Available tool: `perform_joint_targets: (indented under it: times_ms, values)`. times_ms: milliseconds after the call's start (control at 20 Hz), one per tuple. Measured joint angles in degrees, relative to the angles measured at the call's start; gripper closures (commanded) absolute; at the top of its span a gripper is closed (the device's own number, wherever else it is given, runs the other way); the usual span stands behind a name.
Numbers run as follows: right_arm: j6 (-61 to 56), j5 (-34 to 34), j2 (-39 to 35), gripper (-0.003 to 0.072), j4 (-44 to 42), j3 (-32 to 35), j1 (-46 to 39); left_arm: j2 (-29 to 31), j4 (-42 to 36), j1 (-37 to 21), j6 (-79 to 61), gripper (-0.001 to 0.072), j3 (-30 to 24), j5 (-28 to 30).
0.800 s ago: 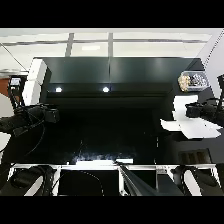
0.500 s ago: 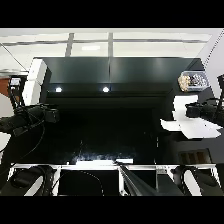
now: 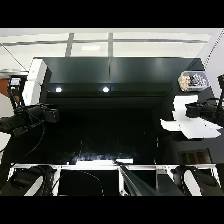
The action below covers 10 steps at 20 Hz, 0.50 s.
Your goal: Fold the box and place the chain.
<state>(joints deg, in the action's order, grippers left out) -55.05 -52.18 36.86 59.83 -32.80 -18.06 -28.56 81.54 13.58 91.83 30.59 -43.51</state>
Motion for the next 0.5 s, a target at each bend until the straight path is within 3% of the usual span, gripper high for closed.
perform_joint_targets:
  times_ms: [350, 400, 450, 500]
  values:
    - [-0.1, 2.5, 0.0, 0.0647, -3.1, 0.0, 0.0, 0.0, 0.0, 0.0, 0.0, 0.0681, 0.0, 0.0]
    - [-0.1, 2.0, 0.0, 0.0568, -3.5, 0.0, 0.0, 0.0, 0.0, 0.0, 0.0, 0.0681, 0.0, 0.0]
    - [-0.2, 1.4, 0.0, 0.0131, -3.7, 0.0, 0.0, 0.0, 0.0, 0.0, 0.0, 0.0679, 0.0, 0.1]
    - [-0.3, 1.0, 0.0, -0.0028, -3.8, 0.0, 0.0, 0.0, 0.0, 0.0, 0.0, 0.0618, 0.0, 0.6]
